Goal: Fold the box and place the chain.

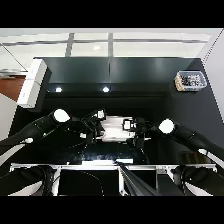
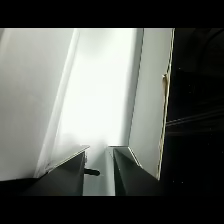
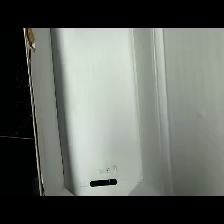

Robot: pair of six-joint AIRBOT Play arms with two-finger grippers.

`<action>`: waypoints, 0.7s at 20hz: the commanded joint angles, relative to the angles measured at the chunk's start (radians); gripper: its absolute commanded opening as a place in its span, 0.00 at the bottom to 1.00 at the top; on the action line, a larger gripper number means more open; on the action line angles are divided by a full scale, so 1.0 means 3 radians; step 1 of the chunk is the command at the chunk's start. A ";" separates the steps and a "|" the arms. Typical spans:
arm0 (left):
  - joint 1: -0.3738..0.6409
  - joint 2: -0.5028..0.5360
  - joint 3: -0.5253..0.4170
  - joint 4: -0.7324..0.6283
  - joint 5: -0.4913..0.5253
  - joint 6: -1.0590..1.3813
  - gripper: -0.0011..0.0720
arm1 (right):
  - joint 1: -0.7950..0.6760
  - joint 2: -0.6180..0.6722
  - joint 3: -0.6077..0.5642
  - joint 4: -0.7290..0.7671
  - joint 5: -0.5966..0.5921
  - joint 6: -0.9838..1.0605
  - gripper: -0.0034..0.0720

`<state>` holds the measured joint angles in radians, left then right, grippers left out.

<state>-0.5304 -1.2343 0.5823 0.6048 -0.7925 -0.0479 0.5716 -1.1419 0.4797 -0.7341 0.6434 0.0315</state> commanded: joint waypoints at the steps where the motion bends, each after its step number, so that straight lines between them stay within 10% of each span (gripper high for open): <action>1: -0.0003 -0.0003 0.0001 -0.0001 0.0013 0.0003 0.53 | 0.0000 -0.0001 0.0003 0.0000 0.0006 -0.0005 0.47; 5: -0.0003 -0.0003 0.0003 0.0028 -0.0018 0.0003 0.55 | 0.0000 -0.0001 0.0003 0.0000 -0.0001 -0.0005 0.47; 8: -0.0003 -0.0001 0.0004 0.0041 -0.0081 0.0001 0.38 | 0.0000 -0.0001 0.0003 0.0000 -0.0001 -0.0005 0.47; 10: 0.0010 0.0038 0.0006 0.0131 -0.0127 -0.0003 0.06 | 0.0000 -0.0001 0.0003 0.0000 -0.0001 -0.0005 0.47; 14: 0.0177 0.0401 0.0006 0.0879 -0.0281 -0.0600 0.06 | 0.0000 -0.0001 0.0003 0.0000 0.0000 -0.0005 0.47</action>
<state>-0.5072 -1.1767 0.5831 0.7197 -0.8497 -0.1040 0.5716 -1.1419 0.4797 -0.7334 0.6434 0.0288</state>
